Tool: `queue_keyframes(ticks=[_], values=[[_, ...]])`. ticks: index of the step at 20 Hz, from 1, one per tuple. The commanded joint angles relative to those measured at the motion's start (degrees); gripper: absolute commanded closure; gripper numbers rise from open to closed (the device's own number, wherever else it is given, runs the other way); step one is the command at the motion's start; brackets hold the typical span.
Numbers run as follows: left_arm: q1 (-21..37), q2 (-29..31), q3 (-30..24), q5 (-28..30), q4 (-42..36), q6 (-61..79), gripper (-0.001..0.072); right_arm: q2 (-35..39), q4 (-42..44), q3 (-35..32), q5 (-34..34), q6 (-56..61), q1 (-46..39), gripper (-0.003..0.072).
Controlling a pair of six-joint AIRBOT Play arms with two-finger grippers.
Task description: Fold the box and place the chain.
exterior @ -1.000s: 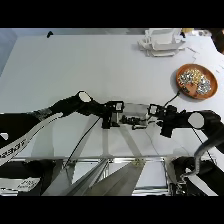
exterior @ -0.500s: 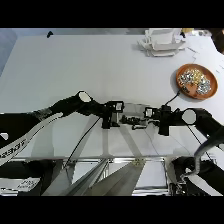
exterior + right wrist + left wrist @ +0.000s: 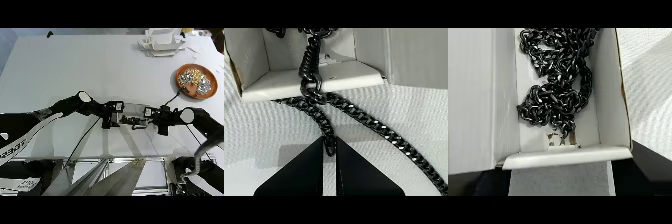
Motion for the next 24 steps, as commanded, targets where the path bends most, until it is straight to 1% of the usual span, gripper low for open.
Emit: queue_keyframes(ticks=[1, 3, 5, 9, 11, 13, 15, 17, 19, 22, 24], values=[[0.04, 0.02, 0.00, 0.02, 0.02, 0.00, 0.0679, 0.94, -1.88, -0.07, 1.97, -0.02, 0.00, 0.0663], [0.04, 0.00, 0.00, 0.02, 0.02, 0.00, 0.0679, 4.24, -7.39, -0.04, 4.59, 0.17, 0.00, 0.0663], [0.04, 0.00, 0.00, 0.00, 0.02, 0.00, 0.0679, 9.35, -11.69, -0.04, 7.74, 0.70, 0.00, 0.0663], [0.04, 0.00, 0.00, 0.02, 0.02, 0.00, 0.0679, 22.77, -9.31, -0.04, 11.56, 3.34, 0.00, 0.0664], [0.04, 0.02, 0.00, 0.00, 0.04, 0.00, 0.0679, 29.27, -4.04, -0.04, 13.31, 3.50, 0.00, 0.0664], [0.04, 0.00, 0.00, 0.02, 0.02, 0.00, 0.0679, 33.62, 4.76, -0.07, 14.34, 3.50, 0.00, 0.0663], [0.04, 0.00, 0.00, 0.02, 0.02, 0.00, 0.0679, 35.15, 15.98, -0.04, 14.23, 3.45, 0.00, 0.0663], [0.04, 0.00, 0.00, 0.00, 0.02, 0.00, 0.0679, 34.93, 24.00, -0.07, 13.20, 3.48, 0.00, 0.0664], [0.04, 0.02, 0.00, 0.02, 0.02, 0.00, 0.0679, 34.88, 28.76, -0.07, 8.96, 3.67, 0.00, 0.0664], [0.04, 0.02, 0.00, 0.02, 0.02, 0.00, 0.0679, 34.88, 35.34, -0.07, 0.00, 3.80, 0.00, 0.0664], [0.04, 0.02, 0.00, 0.00, 0.04, 0.00, 0.0679, 34.45, 41.13, -0.07, -2.54, 4.72, 0.00, 0.0664]])
